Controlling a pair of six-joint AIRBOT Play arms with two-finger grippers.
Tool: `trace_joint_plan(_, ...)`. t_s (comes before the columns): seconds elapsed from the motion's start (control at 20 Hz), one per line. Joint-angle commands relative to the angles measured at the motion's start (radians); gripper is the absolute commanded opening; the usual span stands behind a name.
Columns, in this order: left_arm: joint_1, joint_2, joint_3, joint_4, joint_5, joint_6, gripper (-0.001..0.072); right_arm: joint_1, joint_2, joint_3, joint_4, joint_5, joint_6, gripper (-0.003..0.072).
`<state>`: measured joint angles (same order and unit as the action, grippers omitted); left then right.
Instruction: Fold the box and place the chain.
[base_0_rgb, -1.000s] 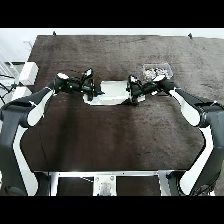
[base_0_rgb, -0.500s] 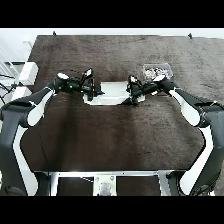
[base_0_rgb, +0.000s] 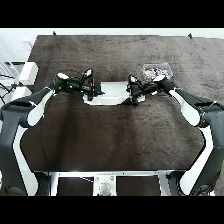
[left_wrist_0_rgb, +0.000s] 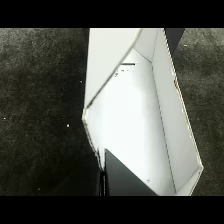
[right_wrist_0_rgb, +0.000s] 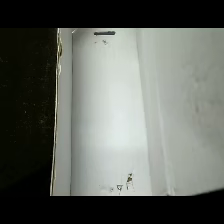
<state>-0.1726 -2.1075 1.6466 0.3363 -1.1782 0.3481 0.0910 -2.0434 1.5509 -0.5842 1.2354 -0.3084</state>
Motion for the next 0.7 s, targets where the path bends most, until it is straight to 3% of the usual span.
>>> trace_joint_plan(0.0,0.000,0.000,0.000,0.000,0.000,0.000,0.0019,-0.001,0.000,-0.001,0.000,0.000,0.000,0.0494)
trace_joint_plan(0.55,0.000,0.000,0.000,-0.016,0.001,0.000,0.0023,-0.001,0.000,-0.001,0.000,0.000,0.000,0.0493)
trace_joint_plan(0.65,0.000,0.000,0.000,-0.021,-0.027,0.000,0.0235,-0.001,0.000,-0.001,0.000,0.000,0.000,0.0494)
